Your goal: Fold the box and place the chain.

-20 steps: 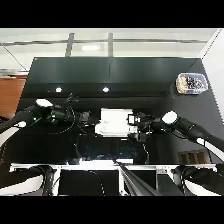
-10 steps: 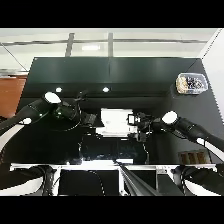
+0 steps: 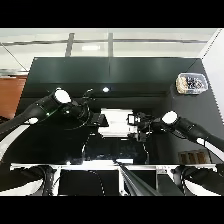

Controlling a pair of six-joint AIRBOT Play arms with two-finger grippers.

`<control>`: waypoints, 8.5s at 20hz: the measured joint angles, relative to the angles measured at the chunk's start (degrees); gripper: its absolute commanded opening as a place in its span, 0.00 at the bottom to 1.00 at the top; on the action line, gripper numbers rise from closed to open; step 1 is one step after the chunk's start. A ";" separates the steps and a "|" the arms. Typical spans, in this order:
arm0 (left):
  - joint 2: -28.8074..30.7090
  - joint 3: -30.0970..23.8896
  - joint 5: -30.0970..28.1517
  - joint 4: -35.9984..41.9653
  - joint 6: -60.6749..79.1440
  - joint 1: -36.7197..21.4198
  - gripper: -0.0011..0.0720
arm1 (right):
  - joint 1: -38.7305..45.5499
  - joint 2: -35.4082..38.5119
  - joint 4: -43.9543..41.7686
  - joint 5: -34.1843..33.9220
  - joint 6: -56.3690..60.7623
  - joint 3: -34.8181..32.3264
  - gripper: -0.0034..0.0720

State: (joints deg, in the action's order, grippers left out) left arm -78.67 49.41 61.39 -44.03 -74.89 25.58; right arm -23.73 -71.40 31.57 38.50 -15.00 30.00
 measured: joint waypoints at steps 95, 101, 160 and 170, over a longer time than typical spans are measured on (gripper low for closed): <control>-7.19 12.96 2.27 -44.00 -53.96 21.81 0.05 | 0.00 8.04 5.42 4.79 20.74 -0.11 0.22; -7.19 12.96 1.99 -43.93 -54.05 21.81 0.05 | -0.55 6.54 2.25 4.66 22.03 -0.11 0.22; -7.19 12.98 1.90 -43.71 -54.25 21.81 0.05 | 1.68 5.27 4.42 13.75 94.27 5.53 0.64; -7.19 12.96 1.75 -43.74 -54.10 21.81 0.05 | -7.78 3.50 28.87 11.96 121.85 13.51 0.54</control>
State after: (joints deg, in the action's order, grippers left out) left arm -85.86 62.37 63.13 -87.77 -128.99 47.40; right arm -31.51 -67.90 60.45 50.46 106.85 43.51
